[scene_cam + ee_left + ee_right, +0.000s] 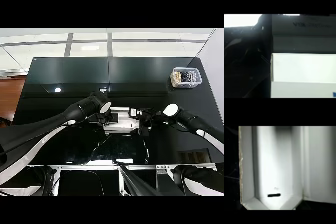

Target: Fold the box and place the chain.

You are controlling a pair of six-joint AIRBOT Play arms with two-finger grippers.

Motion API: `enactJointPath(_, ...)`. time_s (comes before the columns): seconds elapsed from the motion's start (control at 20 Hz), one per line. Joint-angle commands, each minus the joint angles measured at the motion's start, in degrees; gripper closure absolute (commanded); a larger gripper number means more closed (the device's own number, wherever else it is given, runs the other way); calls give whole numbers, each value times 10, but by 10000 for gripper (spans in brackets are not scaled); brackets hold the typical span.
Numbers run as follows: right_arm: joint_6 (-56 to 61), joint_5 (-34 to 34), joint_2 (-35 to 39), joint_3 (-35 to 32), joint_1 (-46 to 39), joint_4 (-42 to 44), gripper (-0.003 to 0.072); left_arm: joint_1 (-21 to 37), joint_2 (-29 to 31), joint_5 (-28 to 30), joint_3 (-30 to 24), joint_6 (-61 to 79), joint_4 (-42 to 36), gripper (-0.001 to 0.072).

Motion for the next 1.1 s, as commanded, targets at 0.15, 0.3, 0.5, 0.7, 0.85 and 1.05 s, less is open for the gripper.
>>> enactJointPath(0.15,24,16,60,2,1,-65,57,0,0,3,0,16,2,681)
enactJointPath(0.3,22,15,59,2,7,-61,496,0,0,6,0,16,1,681)
enactJointPath(0.5,23,6,49,1,16,-15,520,0,0,5,0,16,-1,681)
enactJointPath(0.7,23,-15,13,1,28,76,518,0,0,8,0,16,0,681)
enactJointPath(0.85,28,-18,6,1,26,76,521,0,0,7,0,16,0,681)
enactJointPath(1.05,38,-18,6,1,26,83,322,0,0,8,0,16,0,681)
